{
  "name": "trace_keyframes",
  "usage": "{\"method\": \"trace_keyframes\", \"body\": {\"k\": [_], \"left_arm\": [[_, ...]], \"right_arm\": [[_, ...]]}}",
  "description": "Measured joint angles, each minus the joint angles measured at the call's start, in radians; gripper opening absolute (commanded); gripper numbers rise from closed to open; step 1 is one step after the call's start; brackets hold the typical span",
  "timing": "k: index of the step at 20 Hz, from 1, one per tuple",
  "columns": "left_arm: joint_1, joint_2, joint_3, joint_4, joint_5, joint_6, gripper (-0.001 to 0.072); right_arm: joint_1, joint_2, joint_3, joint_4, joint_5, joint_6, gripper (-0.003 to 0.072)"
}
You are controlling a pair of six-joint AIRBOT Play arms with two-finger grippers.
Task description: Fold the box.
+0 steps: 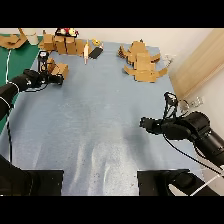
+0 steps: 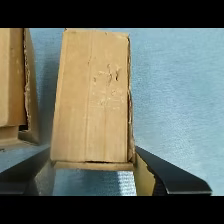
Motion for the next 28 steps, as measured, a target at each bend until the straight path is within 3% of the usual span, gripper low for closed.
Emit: {"method": "trace_keyframes", "body": {"k": [1,6,7,9,11,12,13,14,16,18,23,28], "left_arm": [[0.0,0.002,0.0,0.002,-0.007,0.0,0.0699],[0.02,0.072,0.001,0.021,-0.085,-0.002,0.07],[0.03,0.098,0.002,0.033,-0.103,-0.002,0.07],[0.046,0.149,0.002,0.062,-0.15,-0.003,0.0699],[0.061,0.196,0.002,0.095,-0.215,-0.02,0.0691],[0.066,0.219,0.002,0.114,-0.255,-0.039,0.045],[0.072,0.244,0.002,0.13,-0.303,-0.061,0.0056],[0.074,0.266,0.002,0.145,-0.355,-0.079,0.0013],[0.075,0.313,0.002,0.159,-0.475,-0.106,0.0011],[0.073,0.353,0.001,0.165,-0.59,-0.129,0.0009],[-0.021,0.456,-0.095,0.189,-0.827,-0.206,0.0008],[-0.217,0.607,-0.351,0.217,-0.814,-0.266,0.0008]], "right_arm": [[0.0,0.0,0.0,0.0,0.003,0.0,0.0186],[0.0,0.0,0.0,0.009,0.004,0.0,0.0186],[0.0,0.0,0.0,0.012,0.004,0.0,0.0206],[0.0,0.0,0.0,0.016,0.005,0.0,0.0361],[0.0,0.0,0.0,0.024,0.005,0.0,0.0359],[0.0,0.0,0.0,0.03,0.005,-0.001,0.0356],[0.0,0.0,0.0,0.039,0.005,-0.005,0.0339],[0.0,0.0,0.0,0.048,0.005,-0.013,0.0255],[0.0,-0.001,0.0,0.07,0.005,-0.039,0.008],[0.0,-0.006,0.002,0.099,0.006,-0.079,0.0003],[0.0,-0.069,0.029,0.201,0.013,-0.217,0.0002],[0.0,-0.186,0.116,0.291,0.013,-0.394,0.0002]]}}
